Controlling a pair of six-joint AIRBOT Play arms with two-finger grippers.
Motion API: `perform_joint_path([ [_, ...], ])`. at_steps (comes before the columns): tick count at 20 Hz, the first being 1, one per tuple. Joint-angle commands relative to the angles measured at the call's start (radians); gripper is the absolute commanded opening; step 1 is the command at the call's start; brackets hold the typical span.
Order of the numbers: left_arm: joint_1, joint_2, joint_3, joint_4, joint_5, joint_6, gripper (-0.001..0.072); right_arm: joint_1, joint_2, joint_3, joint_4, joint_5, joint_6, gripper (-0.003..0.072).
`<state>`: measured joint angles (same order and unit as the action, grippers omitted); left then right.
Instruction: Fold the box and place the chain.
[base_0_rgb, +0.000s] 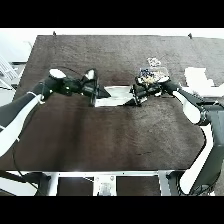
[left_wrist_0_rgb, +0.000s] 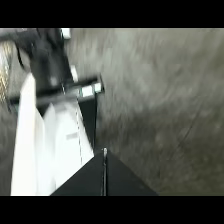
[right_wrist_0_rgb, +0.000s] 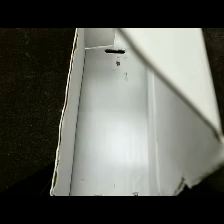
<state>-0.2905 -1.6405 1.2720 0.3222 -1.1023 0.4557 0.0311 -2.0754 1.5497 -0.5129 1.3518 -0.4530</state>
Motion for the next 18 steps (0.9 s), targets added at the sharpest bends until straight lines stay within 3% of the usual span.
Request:
perform_joint_path([
  [1,-0.039,-0.005,-0.064,-0.033,0.226,0.025,0.0016,0.001,-0.001,0.000,0.000,0.000,0.000,0.0568],
  [3,-0.035,-0.023,-0.061,-0.110,0.274,0.037,0.0016,0.001,-0.001,0.000,0.000,0.000,0.000,0.0568],
  [7,-0.035,-0.087,0.021,-0.115,0.383,0.050,0.0016,0.001,-0.001,0.000,0.000,0.000,0.000,0.0568],
  [13,-0.035,-0.199,0.172,-0.121,0.413,0.023,0.0016,0.001,-0.001,0.000,0.000,0.000,0.000,0.0568],
  [18,-0.035,-0.244,0.188,-0.120,0.433,0.016,0.0016,0.001,-0.001,0.000,0.000,0.000,0.000,0.0568],
])
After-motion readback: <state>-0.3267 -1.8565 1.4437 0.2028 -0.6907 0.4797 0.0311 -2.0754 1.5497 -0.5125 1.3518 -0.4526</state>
